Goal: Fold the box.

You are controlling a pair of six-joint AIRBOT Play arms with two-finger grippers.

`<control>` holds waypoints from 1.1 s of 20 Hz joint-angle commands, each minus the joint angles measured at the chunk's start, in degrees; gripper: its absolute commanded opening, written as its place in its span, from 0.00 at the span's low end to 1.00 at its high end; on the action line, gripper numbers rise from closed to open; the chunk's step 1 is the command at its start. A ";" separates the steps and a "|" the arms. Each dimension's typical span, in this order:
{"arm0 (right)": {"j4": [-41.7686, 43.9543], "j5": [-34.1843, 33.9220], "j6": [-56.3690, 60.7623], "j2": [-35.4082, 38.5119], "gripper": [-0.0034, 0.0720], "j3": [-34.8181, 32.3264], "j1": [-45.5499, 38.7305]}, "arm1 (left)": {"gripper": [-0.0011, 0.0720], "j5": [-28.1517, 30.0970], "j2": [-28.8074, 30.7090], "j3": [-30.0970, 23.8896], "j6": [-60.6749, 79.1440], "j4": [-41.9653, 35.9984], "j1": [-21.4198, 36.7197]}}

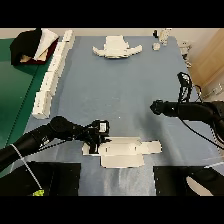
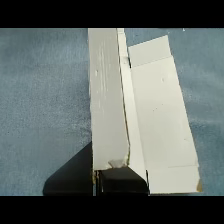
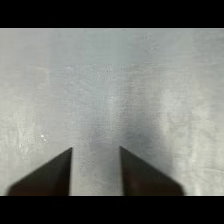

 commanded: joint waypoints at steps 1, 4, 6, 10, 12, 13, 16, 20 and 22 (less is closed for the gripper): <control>2.40 -5.22 0.00 0.00 0.05 0.00 0.00 | 0.03 -0.15 -0.02 0.02 0.04 0.17 0.04; 4.70 -10.88 0.00 0.02 0.05 -0.02 0.02 | 0.03 -0.11 -0.02 0.02 0.04 0.17 0.04; 6.32 -15.69 0.02 0.13 0.05 -0.02 0.94 | 0.03 -0.09 -0.02 0.02 0.04 0.15 0.04; 4.35 -27.89 5.14 2.47 0.05 -0.02 7.65 | 0.03 -0.09 -0.02 0.02 0.04 0.15 0.04; 2.93 -31.21 6.75 4.92 0.05 -0.02 12.39 | 0.03 -0.09 -0.02 0.02 0.04 0.15 0.04; 2.93 -32.15 6.84 6.16 0.05 -0.02 15.08 | 0.03 -0.11 -0.02 0.02 0.04 0.15 0.04; 2.40 -32.26 6.93 10.99 0.05 -1.86 26.18 | 0.03 -0.09 -0.02 0.02 0.04 0.15 0.04; 0.90 -25.94 3.15 16.37 0.08 -9.53 41.90 | 0.03 -0.09 -0.02 0.02 0.04 0.17 0.04; -0.42 -21.40 -2.62 16.48 0.61 -12.59 48.43 | 0.03 -0.09 -0.02 0.02 0.04 0.15 0.04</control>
